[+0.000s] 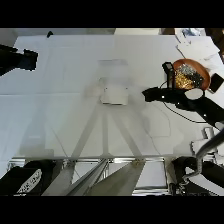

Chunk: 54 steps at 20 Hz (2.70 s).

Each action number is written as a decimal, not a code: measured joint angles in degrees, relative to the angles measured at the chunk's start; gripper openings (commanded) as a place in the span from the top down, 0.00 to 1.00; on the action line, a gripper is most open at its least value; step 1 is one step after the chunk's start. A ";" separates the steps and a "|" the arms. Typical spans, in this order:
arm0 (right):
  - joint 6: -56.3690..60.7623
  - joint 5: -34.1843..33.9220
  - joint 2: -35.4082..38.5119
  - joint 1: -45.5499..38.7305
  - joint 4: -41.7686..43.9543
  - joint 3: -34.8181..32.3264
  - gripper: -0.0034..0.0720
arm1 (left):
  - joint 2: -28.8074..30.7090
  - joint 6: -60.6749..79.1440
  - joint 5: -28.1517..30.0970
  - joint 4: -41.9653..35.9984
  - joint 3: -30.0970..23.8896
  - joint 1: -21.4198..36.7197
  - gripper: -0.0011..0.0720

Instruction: Fold the box and place the chain.

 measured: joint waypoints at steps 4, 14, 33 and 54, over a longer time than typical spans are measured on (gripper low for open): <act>0.07 -3.98 -1.33 0.11 0.17 -2.29 0.94 | 0.00 0.00 0.00 0.00 0.00 0.00 0.03; 0.00 -6.62 -5.70 0.17 0.42 -3.13 0.94 | 0.00 0.00 0.00 0.00 0.00 0.00 0.03; -7.85 -2.67 -4.57 0.24 4.94 -2.78 0.94 | 0.00 0.02 -0.02 0.00 0.00 0.00 0.03; -8.00 -2.56 -4.57 0.24 5.14 -2.78 0.94 | -4.63 0.70 -5.60 -10.36 0.00 -2.54 0.13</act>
